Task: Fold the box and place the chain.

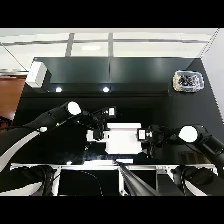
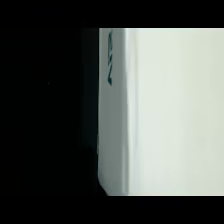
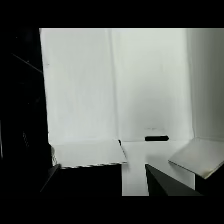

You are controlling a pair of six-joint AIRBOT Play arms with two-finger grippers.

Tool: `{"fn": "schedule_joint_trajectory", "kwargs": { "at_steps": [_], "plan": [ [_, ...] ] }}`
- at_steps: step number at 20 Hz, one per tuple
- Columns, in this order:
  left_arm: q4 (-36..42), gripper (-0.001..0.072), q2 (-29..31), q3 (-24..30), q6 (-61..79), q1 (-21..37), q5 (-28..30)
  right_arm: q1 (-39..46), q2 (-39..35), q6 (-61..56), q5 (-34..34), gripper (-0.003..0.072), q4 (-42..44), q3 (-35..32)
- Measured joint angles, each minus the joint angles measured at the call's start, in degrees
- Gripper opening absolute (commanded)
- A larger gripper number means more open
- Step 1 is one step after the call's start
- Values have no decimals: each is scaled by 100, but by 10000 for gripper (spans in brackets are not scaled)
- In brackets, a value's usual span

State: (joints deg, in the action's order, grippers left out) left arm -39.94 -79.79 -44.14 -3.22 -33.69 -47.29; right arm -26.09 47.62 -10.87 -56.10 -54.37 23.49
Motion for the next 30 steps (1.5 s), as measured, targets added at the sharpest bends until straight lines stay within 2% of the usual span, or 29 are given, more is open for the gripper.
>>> {"fn": "schedule_joint_trajectory", "kwargs": {
  "at_steps": [6,17,30],
  "plan": [
    [-2,20,0,0,0,0,-2,-461,0,105,149,622,-46,-2],
    [-2,20,0,0,0,0,11,-503,24,105,146,622,66,131],
    [-4,20,0,0,-2,0,7,-782,704,345,708,622,522,13]
  ]
}}
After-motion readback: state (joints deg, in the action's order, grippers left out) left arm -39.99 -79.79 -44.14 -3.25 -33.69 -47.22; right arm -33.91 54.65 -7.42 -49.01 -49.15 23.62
